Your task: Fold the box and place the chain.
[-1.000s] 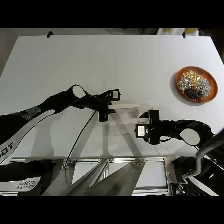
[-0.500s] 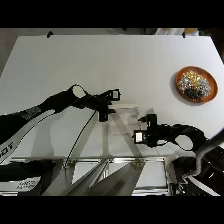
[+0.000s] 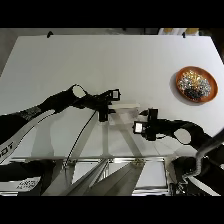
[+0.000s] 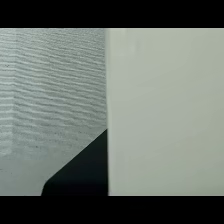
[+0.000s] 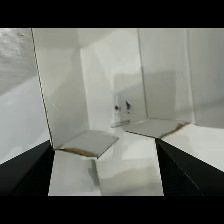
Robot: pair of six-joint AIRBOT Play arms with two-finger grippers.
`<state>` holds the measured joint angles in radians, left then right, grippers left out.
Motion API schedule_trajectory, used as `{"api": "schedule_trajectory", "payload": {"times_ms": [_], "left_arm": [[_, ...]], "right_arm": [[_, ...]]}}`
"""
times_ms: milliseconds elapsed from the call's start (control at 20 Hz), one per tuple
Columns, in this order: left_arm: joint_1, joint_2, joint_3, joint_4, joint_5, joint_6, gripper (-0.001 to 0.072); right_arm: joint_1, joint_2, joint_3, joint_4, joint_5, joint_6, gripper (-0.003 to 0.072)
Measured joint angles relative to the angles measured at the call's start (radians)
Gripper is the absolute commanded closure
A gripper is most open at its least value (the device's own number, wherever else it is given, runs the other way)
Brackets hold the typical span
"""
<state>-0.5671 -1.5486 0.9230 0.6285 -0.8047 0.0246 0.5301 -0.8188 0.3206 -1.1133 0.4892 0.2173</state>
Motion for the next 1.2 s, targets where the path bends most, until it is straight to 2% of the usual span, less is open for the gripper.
{"api": "schedule_trajectory", "payload": {"times_ms": [200, 700, 950, 1200], "left_arm": [[0.0, 0.0, 0.0, 0.0, 0.0, 0.0, 0.07], [0.0, 0.0, 0.0, 0.0, 0.0, 0.0, 0.07], [0.0, 0.0, 0.0, 0.0, 0.0, 0.0, 0.07], [0.0, 0.0, 0.0, 0.0, 0.0, 0.0, 0.07]], "right_arm": [[-0.064, -0.019, 0.037, 0.079, 0.046, -0.063, -0.0001], [-0.18, -0.185, 0.176, 0.186, 0.17, -0.2, 0.0], [-0.258, -0.287, 0.242, 0.285, 0.284, -0.348, 0.0], [-0.298, -0.404, 0.312, 0.324, 0.387, -0.401, 0.0002]]}}
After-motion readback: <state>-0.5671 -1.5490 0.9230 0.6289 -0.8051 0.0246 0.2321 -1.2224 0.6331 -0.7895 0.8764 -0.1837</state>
